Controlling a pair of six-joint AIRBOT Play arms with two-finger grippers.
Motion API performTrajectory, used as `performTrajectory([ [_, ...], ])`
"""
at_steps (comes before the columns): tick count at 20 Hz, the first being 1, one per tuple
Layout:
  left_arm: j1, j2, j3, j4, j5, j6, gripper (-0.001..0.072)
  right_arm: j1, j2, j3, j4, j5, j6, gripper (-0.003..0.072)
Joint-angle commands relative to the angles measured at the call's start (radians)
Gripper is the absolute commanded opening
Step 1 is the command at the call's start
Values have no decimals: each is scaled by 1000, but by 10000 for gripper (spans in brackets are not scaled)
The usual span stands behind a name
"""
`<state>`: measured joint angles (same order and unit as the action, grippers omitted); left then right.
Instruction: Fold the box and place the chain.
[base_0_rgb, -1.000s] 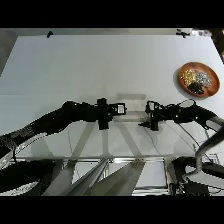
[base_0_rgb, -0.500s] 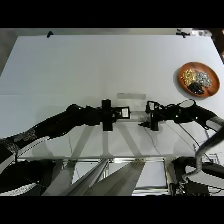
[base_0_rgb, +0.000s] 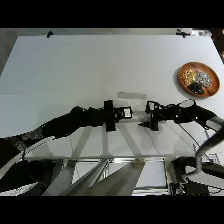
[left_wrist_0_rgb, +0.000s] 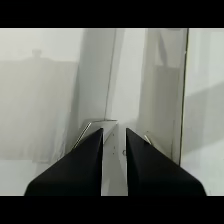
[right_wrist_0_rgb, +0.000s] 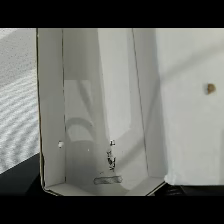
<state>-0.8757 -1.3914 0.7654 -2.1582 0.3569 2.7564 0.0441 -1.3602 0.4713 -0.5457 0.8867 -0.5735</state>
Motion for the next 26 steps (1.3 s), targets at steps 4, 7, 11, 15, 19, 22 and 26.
performTrajectory([
  [4,-29,-28,3,-7,-36,-8,290,0,-1,0,0,0,0,412],
  [7,-28,-28,3,-7,-40,-8,427,0,-1,0,0,0,0,412],
  [11,-29,-27,3,-7,-64,-8,461,0,-1,0,0,0,0,412],
  [15,-32,5,3,-4,-46,-95,172,0,-1,0,0,0,0,412],
  [19,-32,83,3,-3,4,-117,69,0,-1,0,0,0,0,412],
  [22,-30,184,3,-1,89,-171,23,0,-1,0,0,0,0,412],
  [26,6,342,3,51,237,-446,10,0,-1,0,0,0,0,412],
])
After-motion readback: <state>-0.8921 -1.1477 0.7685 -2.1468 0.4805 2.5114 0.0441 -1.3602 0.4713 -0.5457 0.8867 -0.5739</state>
